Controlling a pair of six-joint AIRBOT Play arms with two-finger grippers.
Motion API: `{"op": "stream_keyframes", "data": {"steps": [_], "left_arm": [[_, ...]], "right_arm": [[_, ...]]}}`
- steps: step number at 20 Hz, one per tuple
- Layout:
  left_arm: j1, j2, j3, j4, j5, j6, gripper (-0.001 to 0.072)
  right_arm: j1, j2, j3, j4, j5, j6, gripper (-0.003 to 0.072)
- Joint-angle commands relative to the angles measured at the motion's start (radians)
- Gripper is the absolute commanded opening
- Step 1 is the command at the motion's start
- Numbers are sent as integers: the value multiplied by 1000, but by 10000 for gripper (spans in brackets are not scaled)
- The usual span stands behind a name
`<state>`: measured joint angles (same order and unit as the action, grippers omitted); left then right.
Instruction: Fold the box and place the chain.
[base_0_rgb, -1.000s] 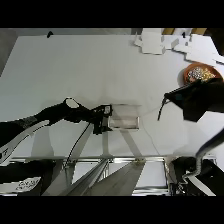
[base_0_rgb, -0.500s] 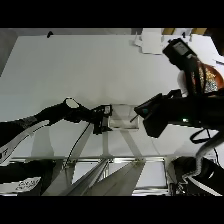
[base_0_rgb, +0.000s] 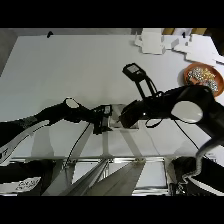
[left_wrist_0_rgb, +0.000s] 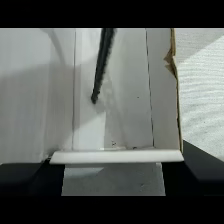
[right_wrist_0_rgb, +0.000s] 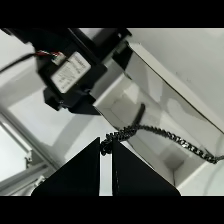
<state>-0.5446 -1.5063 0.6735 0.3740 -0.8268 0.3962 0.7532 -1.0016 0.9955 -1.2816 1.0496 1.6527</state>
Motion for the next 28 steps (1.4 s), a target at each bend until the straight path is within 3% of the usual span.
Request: {"op": "stream_keyframes", "data": {"steps": [1, 5, 8, 9, 16, 18, 20, 23, 25, 28], "left_arm": [[1, 0, 0, 0, 0, 0, 133], [0, 0, 0, 0, 0, 0, 133], [1, 0, 0, 0, 0, 0, 133], [1, 0, 0, 0, 0, 0, 133], [1, 0, 0, 0, 0, 0, 133], [1, 0, 0, 0, 0, 0, 133], [1, 0, 0, 0, 0, 0, 133], [1, 0, 0, 0, 0, 0, 133], [1, 0, 0, 0, 0, 0, 133], [1, 0, 0, 0, 0, 0, 133]], "right_arm": [[1, -66, -63, 7, -34, 0, 22], [1, -116, -97, 8, -63, 0, 25], [1, -129, -97, 22, -64, -9, 239], [0, -127, -95, 23, -63, -13, 256], [-190, -56, 68, -27, 101, -90, 226], [-298, -42, 78, -98, 91, -89, 215], [-411, -66, 77, -175, 123, -78, 155], [-540, -134, 56, -216, 165, -78, 156], [-589, -178, 6, -217, 122, -79, 181], [-618, -257, -39, -219, 82, -80, 279]]}}
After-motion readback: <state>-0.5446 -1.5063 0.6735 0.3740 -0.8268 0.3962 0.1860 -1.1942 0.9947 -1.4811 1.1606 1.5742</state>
